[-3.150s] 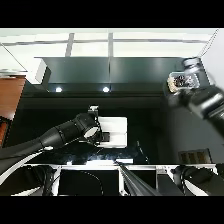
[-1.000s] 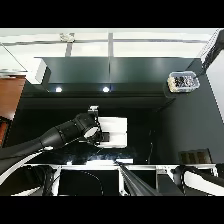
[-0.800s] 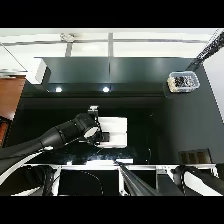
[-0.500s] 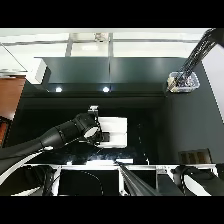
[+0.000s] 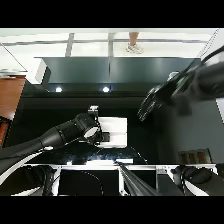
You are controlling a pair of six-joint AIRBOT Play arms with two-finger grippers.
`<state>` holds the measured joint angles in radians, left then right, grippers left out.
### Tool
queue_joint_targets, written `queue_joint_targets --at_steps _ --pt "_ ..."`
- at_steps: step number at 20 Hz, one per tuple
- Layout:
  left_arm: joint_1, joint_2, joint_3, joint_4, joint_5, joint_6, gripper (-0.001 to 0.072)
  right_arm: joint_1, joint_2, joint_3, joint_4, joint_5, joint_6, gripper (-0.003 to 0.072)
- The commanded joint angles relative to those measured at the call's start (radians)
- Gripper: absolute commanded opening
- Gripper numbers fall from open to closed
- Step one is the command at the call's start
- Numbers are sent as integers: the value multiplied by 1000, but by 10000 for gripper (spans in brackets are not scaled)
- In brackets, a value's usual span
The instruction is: Fold the box and place the chain.
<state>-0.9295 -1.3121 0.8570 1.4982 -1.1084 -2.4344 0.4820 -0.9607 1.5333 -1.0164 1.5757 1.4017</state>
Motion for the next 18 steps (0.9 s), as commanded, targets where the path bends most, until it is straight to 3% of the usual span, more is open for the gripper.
queue_joint_targets --at_steps 1,4,13,18 --pt "0 0 0 0 0 0 25 117 0 -126 74 -64 -8 7" --pt "0 0 0 0 0 0 25 159 0 -220 76 -204 -2 8" --pt "0 0 0 0 8 0 25 166 -4 -551 87 -481 5 9" --pt "0 0 0 0 8 0 25 188 -62 -596 124 -548 4 10"
